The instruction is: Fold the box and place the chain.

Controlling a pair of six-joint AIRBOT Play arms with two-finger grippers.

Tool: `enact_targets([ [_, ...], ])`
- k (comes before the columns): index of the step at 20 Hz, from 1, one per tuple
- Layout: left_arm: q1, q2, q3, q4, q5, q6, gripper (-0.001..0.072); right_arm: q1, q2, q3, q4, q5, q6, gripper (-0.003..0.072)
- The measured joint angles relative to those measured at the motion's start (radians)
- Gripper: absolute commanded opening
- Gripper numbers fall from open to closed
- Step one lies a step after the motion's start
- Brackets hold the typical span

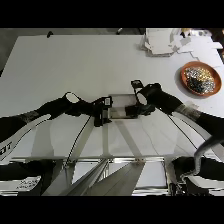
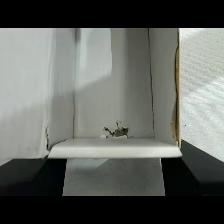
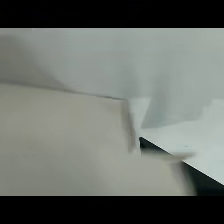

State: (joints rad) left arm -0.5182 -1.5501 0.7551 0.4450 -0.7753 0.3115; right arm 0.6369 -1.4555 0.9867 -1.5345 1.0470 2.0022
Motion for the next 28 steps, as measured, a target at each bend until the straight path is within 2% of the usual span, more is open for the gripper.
enact_targets([
  [5, 0.0, 0.0, 0.0, -0.001, 0.0, 0.0, 0.0272, -0.012, 0.144, 0.0, -0.007, 0.063, -0.161, 0.0482],
  [9, 0.0, 0.0, 0.0, -0.002, 0.0, -0.001, 0.0272, -0.101, 0.268, 0.045, -0.01, 0.116, -0.258, 0.0474],
  [10, 0.0, 0.0, 0.0, -0.002, 0.0, -0.001, 0.0272, -0.14, 0.283, 0.067, -0.011, 0.127, -0.283, 0.0436],
  [11, 0.0, 0.0, 0.0, -0.002, 0.0, -0.001, 0.0272, -0.189, 0.292, 0.097, -0.016, 0.129, -0.315, 0.0361],
  [12, 0.0, 0.0, 0.0, -0.003, 0.0, -0.001, 0.0272, -0.24, 0.293, 0.128, -0.017, 0.126, -0.348, 0.0333],
  [14, 0.0, 0.0, 0.0, -0.003, 0.0, -0.001, 0.0272, -0.356, 0.264, 0.21, -0.012, 0.123, -0.411, 0.0325],
  [16, 0.0, 0.0, 0.0, -0.003, -0.001, -0.002, 0.0272, -0.482, 0.208, 0.298, -0.02, 0.121, -0.467, 0.0199],
  [17, 0.0, 0.0, 0.0, -0.003, -0.001, -0.002, 0.0272, -0.541, 0.174, 0.335, -0.02, 0.115, -0.49, 0.0191],
  [20, 0.0, 0.0, 0.0, -0.003, -0.002, -0.002, 0.0272, -0.707, 0.06, 0.415, -0.019, 0.072, -0.541, 0.0196],
  [24, 0.0, 0.0, 0.0, -0.003, -0.002, -0.002, 0.0272, -0.863, -0.081, 0.454, -0.017, 0.023, -0.606, 0.0202],
  [26, 0.0, 0.0, 0.0, -0.003, -0.003, -0.002, 0.0272, -0.915, -0.134, 0.46, -0.017, 0.013, -0.622, 0.0324],
  [28, 0.0, 0.0, 0.0, -0.003, -0.003, -0.002, 0.0272, -0.956, -0.175, 0.464, -0.014, 0.008, -0.626, 0.0322],
])
